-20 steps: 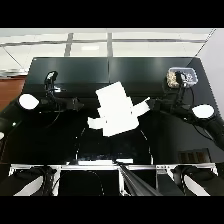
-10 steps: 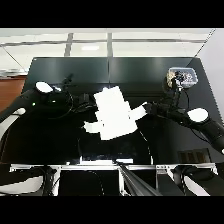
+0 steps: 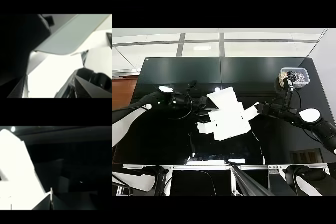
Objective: Fold the box and place the chain.
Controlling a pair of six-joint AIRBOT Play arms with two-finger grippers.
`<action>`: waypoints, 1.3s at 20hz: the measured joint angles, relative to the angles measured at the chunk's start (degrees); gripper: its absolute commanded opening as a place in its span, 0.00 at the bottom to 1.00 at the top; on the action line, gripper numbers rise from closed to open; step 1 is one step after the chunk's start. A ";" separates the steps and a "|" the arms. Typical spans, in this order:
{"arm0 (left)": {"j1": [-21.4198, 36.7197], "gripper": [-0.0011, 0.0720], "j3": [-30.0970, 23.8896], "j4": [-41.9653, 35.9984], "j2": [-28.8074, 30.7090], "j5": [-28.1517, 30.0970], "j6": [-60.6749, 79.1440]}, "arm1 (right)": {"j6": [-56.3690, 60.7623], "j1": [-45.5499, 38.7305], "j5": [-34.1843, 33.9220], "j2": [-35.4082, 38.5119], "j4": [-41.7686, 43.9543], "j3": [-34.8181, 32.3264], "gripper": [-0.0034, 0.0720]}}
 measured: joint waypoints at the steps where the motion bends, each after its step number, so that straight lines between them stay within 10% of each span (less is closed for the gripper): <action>1: -0.09 0.96 0.31 -0.59 -0.81 -1.53 2.23 | 0.00 0.00 0.02 0.00 0.00 0.02 0.07; 4: -1.05 0.93 3.32 1.01 -3.61 -6.29 6.40 | 0.00 0.00 0.39 0.00 0.02 0.00 0.07; 6: -2.08 0.67 6.84 4.09 -6.03 -10.19 7.72 | -0.02 0.00 0.70 0.00 0.00 0.02 0.07; 17: -3.85 0.65 17.42 10.51 -12.04 -16.48 6.14 | -0.02 0.04 2.01 0.00 -0.09 0.02 0.07; 20: -4.00 0.47 17.79 11.23 -12.20 -16.41 5.84 | -0.02 0.04 2.16 0.00 -0.13 0.02 0.07; 22: -4.09 0.05 18.01 11.74 -12.26 -16.44 6.36 | -0.02 0.04 2.32 0.00 -0.15 0.02 0.07; 23: -4.09 0.05 18.03 12.00 -12.28 -16.59 7.08 | -0.04 0.04 2.38 0.00 -0.22 0.00 0.12; 25: -4.11 0.05 18.14 11.65 -12.31 -16.90 9.16 | -0.07 0.04 2.56 0.00 -0.15 0.00 0.96; 26: -4.09 0.05 18.14 11.69 -12.35 -17.11 10.23 | -0.20 -0.02 2.62 0.00 -0.31 0.07 0.98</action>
